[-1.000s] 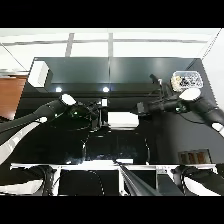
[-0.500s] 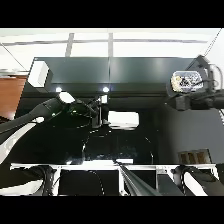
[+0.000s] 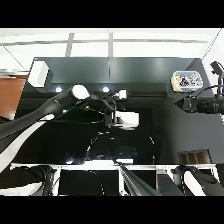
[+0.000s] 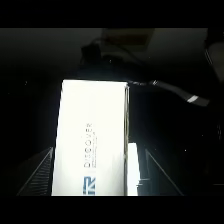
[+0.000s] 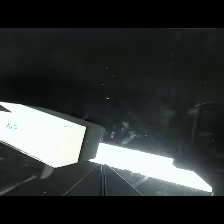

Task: Fold the box and place the chain.

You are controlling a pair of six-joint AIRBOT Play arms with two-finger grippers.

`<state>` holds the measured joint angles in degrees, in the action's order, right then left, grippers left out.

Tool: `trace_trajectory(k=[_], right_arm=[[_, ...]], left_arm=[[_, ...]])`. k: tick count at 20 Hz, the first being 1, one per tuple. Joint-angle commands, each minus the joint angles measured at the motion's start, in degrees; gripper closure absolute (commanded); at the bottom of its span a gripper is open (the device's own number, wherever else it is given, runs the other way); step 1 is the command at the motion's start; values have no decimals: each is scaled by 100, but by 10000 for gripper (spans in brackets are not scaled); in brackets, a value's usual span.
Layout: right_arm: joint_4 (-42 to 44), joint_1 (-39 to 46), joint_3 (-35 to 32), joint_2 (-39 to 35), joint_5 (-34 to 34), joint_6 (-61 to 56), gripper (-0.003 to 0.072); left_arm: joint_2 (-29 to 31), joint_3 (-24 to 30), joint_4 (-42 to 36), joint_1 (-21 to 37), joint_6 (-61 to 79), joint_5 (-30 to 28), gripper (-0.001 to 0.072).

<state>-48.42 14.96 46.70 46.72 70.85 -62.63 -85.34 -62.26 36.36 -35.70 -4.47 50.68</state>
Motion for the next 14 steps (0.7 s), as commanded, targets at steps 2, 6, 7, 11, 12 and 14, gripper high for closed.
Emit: trace_trajectory(k=[2, 6, 7, 11, 12, 14], right_arm=[[-4, 22, -90, -9, -131, 13, 671], [-4, 22, -90, -9, -151, 66, 671], [-4, 22, -90, -9, -153, 72, 671], [-4, 22, -90, -9, -192, 72, 671], [-4, 22, -90, -9, -192, 72, 671], [-4, 22, -90, -9, -195, 72, 671]], left_arm=[[-673, -623, 463, -173, -824, 245, -6], [-721, -640, 476, -168, -846, 525, -6], [-721, -640, 490, -168, -850, 546, -6], [-721, -640, 498, -173, -848, 531, -5], [-721, -645, 498, -170, -848, 529, -5], [-719, -717, 503, -168, -848, 551, -5]])
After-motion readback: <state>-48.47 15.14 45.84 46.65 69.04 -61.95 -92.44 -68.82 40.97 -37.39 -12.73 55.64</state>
